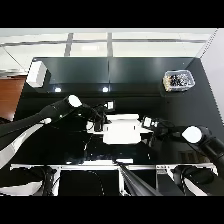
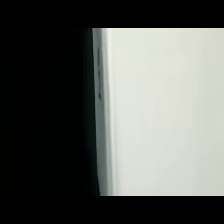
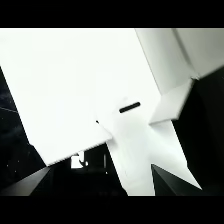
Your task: Fold the box and place the chain.
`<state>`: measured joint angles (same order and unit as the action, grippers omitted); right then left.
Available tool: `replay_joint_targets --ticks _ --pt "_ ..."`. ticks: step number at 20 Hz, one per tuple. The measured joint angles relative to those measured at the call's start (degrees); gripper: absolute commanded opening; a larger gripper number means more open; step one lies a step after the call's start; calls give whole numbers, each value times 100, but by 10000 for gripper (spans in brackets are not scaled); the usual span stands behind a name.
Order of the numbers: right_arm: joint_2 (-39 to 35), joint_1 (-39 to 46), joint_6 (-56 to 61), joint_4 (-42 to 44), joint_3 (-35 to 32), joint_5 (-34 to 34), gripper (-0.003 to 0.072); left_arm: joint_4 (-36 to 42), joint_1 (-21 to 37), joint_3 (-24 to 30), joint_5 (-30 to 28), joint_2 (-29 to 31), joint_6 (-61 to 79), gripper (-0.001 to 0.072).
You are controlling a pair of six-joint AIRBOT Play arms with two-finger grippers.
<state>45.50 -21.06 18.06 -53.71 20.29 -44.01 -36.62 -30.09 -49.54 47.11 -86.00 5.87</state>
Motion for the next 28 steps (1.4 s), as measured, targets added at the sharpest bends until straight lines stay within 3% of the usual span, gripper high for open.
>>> replay_joint_targets --ticks 10,19,28 --pt "433 -870 -446 238 -103 944 709 -22 -28 0 -2 0 20 30" --pt "463 -903 -564 251 538 702 709 -22 -28 2 -4 0 7 30" --pt "483 -282 -654 299 664 763 709 -20 -28 2 -17 0 11 30"
